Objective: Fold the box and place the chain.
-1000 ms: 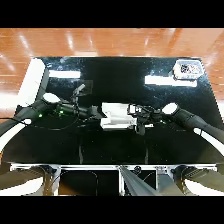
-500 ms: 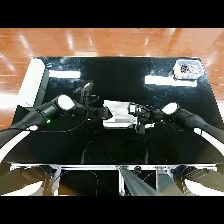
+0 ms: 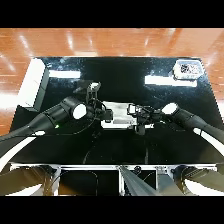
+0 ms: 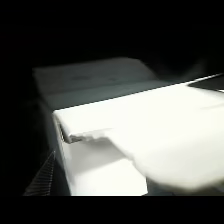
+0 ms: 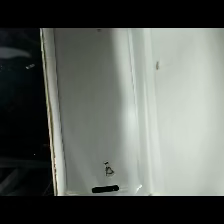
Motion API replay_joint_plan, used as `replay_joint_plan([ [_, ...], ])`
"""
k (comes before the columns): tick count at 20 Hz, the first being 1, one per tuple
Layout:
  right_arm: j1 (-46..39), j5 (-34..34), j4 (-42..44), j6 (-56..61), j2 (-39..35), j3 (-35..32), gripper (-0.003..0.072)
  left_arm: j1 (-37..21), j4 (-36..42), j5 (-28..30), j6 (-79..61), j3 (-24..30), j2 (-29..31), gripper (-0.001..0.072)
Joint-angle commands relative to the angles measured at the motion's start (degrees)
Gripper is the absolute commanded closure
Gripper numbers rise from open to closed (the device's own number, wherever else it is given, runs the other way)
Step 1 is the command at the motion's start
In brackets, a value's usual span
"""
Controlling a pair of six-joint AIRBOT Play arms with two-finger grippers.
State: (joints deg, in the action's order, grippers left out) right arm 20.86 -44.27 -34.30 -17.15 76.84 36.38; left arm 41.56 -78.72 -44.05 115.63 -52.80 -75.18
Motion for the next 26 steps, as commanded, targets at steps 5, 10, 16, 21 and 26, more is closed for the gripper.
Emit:
replay_joint_plan([
  [5, 0.0, 0.2, 0.0, 0.0, 0.0, 0.0, 0.0205, 3.5, -13.6, -9.2, 12.4, -5.5, -2.1, 0.0100],
  [10, 0.0, 0.2, 0.0, 0.0, 0.0, 0.0, 0.0206, 3.6, -12.1, -11.6, 12.2, -7.2, -4.4, 0.0100],
  [16, 0.0, 0.2, 0.0, 0.0, 0.0, 0.0, 0.0206, 3.6, -9.0, -6.5, 12.1, -7.2, -4.5, 0.0100],
  [21, 0.0, 0.3, 0.0, 0.0, 0.0, 0.0, 0.0206, 4.3, -9.0, -7.0, 12.1, -7.2, -5.0, 0.0101],
  [26, 0.0, 0.3, 0.0, 0.0, 0.0, 0.0, 0.0206, 5.0, -9.1, -7.3, 12.2, -7.2, -5.9, 0.0107],
])
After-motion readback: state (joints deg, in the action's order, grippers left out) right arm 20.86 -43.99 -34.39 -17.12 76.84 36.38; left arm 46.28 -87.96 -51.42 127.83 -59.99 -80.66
